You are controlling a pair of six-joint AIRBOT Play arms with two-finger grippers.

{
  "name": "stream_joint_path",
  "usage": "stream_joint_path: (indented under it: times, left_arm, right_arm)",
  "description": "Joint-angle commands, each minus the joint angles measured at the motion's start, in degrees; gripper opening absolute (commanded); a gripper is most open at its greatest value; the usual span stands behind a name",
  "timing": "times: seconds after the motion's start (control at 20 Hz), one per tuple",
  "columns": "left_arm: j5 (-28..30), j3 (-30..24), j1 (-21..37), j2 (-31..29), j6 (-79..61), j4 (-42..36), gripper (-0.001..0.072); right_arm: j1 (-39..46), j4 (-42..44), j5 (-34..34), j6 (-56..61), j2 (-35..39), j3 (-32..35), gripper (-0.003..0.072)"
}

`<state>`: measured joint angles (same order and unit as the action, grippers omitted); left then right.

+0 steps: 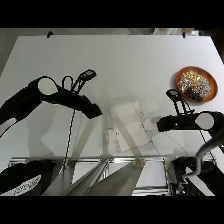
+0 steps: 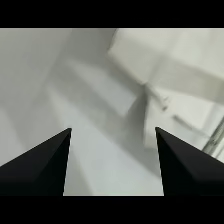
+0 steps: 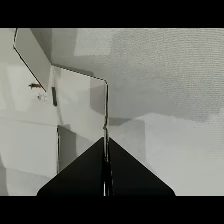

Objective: Fold the box and place the chain.

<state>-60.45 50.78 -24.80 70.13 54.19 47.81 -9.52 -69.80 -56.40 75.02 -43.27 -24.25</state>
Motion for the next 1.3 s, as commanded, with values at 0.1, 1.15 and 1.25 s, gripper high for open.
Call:
stream_joint_path:
  times: [0.1, 1.15, 1.25]
  left_arm:
    - [0.02, 0.0, -0.48, 6.71, -9.25, -11.21, 0.0577]
    - [3.65, 0.04, -5.11, 20.61, -27.02, -22.03, 0.0005]
    - [4.76, 0.07, -5.2, 19.08, -32.76, -21.53, 0.0004]
  right_arm:
    - [-0.17, 0.2, 0.48, -0.09, 0.04, 0.13, 0.0012]
    - [-0.17, 2.69, 0.04, -0.83, 0.07, 0.11, 0.0013]
    - [-0.17, 8.13, 0.07, -5.62, 0.11, -0.07, 0.0146]
